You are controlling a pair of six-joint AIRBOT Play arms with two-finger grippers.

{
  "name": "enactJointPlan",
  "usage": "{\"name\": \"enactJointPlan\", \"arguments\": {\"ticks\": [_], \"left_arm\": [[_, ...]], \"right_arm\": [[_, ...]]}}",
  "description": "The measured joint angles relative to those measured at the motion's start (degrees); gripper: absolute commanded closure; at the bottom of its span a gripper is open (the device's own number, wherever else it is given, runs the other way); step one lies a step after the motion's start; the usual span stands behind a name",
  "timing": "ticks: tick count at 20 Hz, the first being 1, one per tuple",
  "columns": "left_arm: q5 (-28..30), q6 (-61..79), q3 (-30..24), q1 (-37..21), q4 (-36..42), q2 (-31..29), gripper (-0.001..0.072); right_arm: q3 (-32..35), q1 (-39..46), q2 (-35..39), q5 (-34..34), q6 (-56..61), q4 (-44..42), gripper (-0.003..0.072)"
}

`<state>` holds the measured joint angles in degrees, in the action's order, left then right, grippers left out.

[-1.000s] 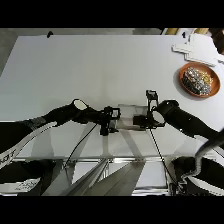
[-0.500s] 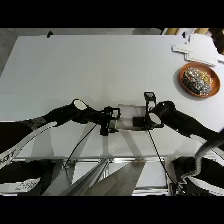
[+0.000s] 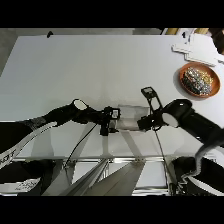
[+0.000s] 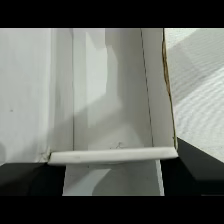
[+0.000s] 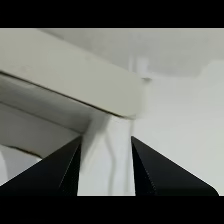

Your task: Fold the box and place the chain.

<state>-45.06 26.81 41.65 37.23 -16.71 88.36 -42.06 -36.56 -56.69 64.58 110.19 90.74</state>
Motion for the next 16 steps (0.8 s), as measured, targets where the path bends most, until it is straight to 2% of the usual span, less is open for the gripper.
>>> {"name": "enactJointPlan", "arguments": {"ticks": [3,6,10,13,16], "left_arm": [[0.0,-0.02,0.0,-0.02,0.0,0.0,0.054],[0.02,-0.02,0.0,0.0,0.0,0.0,0.054],[0.02,-0.04,0.0,-0.02,0.0,0.0,0.054],[0.02,-0.04,0.02,0.0,0.0,0.0,0.054],[0.02,-0.07,0.02,-0.02,0.0,0.0,0.054]], "right_arm": [[-8.85,7.15,3.26,4.07,-7.54,0.39,0.0348],[-19.06,19.15,2.08,5.01,-15.23,0.68,0.0349],[-28.5,35.45,-5.6,5.49,-22.95,0.44,0.0349],[-30.99,43.76,-13.03,3.69,-27.3,-0.39,0.035],[-32.0,48.65,-20.85,1.14,-31.47,-0.72,0.0349]]}}
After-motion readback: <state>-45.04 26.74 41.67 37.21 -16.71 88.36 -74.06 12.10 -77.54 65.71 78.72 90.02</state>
